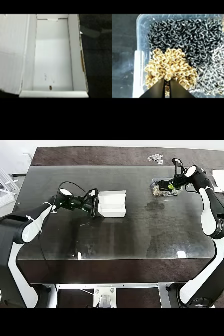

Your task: Fold the box and place the chain.

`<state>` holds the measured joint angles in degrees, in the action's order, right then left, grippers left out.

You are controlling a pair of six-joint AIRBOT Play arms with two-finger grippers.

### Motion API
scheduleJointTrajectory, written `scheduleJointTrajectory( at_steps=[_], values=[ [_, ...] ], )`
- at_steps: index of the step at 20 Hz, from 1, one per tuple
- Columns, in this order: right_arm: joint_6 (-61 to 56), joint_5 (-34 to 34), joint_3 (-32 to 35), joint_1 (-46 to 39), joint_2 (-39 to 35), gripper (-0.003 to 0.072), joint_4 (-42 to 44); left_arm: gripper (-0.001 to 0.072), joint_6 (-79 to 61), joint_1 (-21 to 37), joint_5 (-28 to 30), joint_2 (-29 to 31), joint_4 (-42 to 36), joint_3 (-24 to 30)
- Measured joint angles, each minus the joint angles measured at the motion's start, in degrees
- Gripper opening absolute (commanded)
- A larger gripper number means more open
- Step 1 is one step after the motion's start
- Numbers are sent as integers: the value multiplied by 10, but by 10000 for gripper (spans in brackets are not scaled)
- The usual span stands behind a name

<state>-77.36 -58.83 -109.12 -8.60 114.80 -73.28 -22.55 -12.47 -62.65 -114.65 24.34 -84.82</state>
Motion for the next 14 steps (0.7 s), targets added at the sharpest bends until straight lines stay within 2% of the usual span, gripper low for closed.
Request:
scheduleJointTrajectory(
  at_steps=[4, 8, 14],
  values=[
    [-10, -7, -21, 18, -28, 15, -14, 487, 0, 0, 0, 0, 0, 0],
    [-31, -28, -28, 41, -76, 15, -67, 487, 0, 0, 0, 0, 0, 0],
    [-44, -81, -30, 92, -206, 15, -134, 487, 0, 0, 0, 0, 0, 0]
  ],
)
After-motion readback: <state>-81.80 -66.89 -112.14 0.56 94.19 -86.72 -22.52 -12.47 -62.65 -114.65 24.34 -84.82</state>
